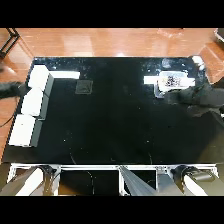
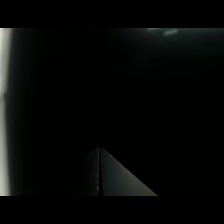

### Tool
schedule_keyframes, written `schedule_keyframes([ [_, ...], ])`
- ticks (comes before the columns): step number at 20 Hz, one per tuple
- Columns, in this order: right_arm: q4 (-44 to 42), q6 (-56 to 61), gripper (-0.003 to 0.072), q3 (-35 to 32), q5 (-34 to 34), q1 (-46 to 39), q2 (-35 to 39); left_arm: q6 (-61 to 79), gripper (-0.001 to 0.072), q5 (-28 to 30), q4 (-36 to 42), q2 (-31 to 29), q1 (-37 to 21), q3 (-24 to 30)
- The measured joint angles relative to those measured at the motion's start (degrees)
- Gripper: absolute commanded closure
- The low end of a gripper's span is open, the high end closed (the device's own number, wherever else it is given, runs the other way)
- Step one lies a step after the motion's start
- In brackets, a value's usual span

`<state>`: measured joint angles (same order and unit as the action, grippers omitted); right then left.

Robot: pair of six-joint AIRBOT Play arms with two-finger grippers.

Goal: Fold the box and place the chain.

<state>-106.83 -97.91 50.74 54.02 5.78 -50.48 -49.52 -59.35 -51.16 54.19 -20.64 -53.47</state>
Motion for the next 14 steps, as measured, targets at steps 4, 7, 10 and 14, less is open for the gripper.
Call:
schedule_keyframes([
  [4,19.56,11.56,0.0662,4.22,10.56,-0.37,2.99,-9.92,0.0692,1.03,-4.66,-0.9,18.86,-3.21],
  [7,24.48,17.62,0.0663,-2.84,10.62,-0.46,7.26,-25.4,0.069,3.89,-18.18,-1.16,30.6,-0.79],
  [10,25.83,21.18,0.0663,-9.86,7.04,-0.5,9.31,-36.5,0.069,5.44,-27.08,-1.49,36.15,3.5],
  [14,26.18,22.95,0.0663,-13.11,5.01,-0.5,10.25,-42.12,0.0689,6.51,-31.32,-2.56,38.58,6.84],
])
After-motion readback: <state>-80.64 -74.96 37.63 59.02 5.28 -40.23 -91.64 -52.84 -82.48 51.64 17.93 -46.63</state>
